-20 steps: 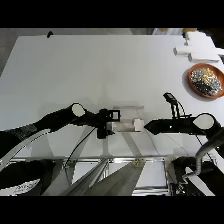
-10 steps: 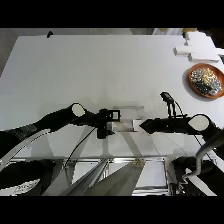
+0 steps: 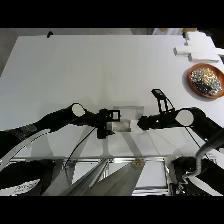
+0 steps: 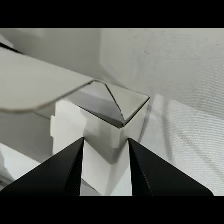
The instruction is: Fold the box and place the chain.
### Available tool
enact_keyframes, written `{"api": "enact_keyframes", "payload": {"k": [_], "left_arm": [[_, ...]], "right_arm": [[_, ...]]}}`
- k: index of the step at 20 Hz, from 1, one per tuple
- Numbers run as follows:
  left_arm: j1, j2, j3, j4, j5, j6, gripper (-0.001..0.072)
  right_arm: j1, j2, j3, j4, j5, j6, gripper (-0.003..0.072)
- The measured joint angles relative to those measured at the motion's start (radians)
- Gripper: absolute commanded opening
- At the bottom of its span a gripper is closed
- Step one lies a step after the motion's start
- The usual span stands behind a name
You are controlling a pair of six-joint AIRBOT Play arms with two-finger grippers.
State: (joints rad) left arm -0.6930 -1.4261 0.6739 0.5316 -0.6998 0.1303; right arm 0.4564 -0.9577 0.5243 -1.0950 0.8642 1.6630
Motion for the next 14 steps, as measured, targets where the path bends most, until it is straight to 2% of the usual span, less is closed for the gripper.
{"api": "enact_keyframes", "payload": {"k": [8, 14], "left_arm": [[0.000, 0.000, 0.000, 0.000, 0.000, 0.000, 0.0180], [0.000, 0.000, 0.000, 0.000, 0.000, 0.000, 0.0180]], "right_arm": [[0.130, -0.138, 0.116, -0.198, 0.046, 0.259, 0.0277], [0.186, -0.222, 0.150, -0.267, 0.065, 0.357, 0.0273]]}}
